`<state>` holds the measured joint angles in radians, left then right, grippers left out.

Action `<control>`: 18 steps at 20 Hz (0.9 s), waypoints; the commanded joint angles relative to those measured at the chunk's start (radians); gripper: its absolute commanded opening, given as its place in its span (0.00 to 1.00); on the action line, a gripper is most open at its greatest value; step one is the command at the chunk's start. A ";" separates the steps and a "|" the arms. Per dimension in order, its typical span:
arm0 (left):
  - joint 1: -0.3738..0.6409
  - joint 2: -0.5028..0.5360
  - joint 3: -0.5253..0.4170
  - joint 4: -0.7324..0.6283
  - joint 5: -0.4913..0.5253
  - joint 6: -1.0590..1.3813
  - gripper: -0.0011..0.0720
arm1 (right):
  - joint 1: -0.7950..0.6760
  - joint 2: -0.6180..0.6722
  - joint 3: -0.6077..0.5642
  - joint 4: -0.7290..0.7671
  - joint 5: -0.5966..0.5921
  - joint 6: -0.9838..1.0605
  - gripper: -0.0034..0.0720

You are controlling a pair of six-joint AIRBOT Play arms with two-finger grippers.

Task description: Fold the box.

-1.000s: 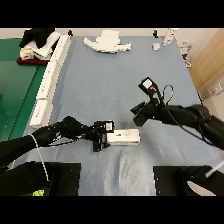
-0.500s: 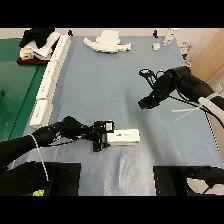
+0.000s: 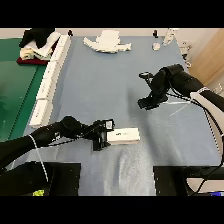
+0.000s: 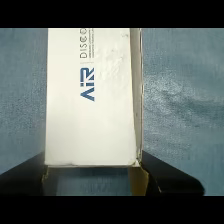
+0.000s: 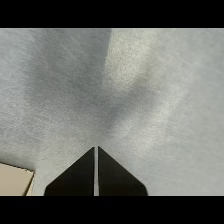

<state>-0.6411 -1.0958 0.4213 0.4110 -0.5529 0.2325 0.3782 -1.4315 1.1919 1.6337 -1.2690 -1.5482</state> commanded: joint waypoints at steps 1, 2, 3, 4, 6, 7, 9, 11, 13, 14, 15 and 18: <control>0.001 0.057 0.018 -0.005 0.034 -0.164 0.70 | 0.000 -0.005 0.003 0.002 -0.008 0.006 0.08; 0.001 0.082 0.024 0.000 0.075 -0.236 0.70 | 0.000 -0.004 0.003 0.002 -0.008 0.006 0.09; 0.002 0.106 0.029 0.013 0.134 -0.315 0.70 | 0.000 -0.005 0.003 0.002 -0.008 0.006 0.09; 0.013 0.124 0.037 0.033 0.202 -0.406 0.70 | 0.000 -0.005 0.003 0.002 -0.008 0.006 0.09; 0.078 0.121 0.061 0.087 0.295 -0.575 0.70 | 0.000 -0.005 0.003 0.002 -0.008 0.006 0.08; 0.129 0.106 0.078 0.104 0.313 -0.619 0.70 | 0.000 -0.005 0.003 0.002 -0.008 0.006 0.08; 0.260 0.032 0.137 0.115 0.321 -0.658 0.70 | 0.000 -0.005 0.003 0.002 -0.008 0.006 0.08; 0.394 -0.078 0.233 0.117 0.312 -0.694 0.70 | 0.000 -0.005 0.003 0.002 -0.008 0.006 0.08; 0.502 -0.191 0.347 0.118 0.284 -0.742 0.70 | 0.000 -0.005 0.003 0.002 -0.008 0.006 0.09; 0.554 -0.251 0.415 0.129 0.253 -0.768 0.70 | 0.000 -0.005 0.003 0.002 -0.008 0.006 0.09; 0.597 -0.309 0.486 0.153 0.220 -0.806 0.70 | 0.000 -0.005 0.003 0.002 -0.008 0.006 0.08; 0.682 -0.447 0.681 0.340 0.127 -1.001 0.70 | 0.000 -0.005 0.003 0.002 -0.008 0.006 0.09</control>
<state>-0.0555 -1.4155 0.9382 0.6064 -0.3447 -0.5892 0.3782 -1.4357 1.1942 1.6352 -1.2770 -1.5421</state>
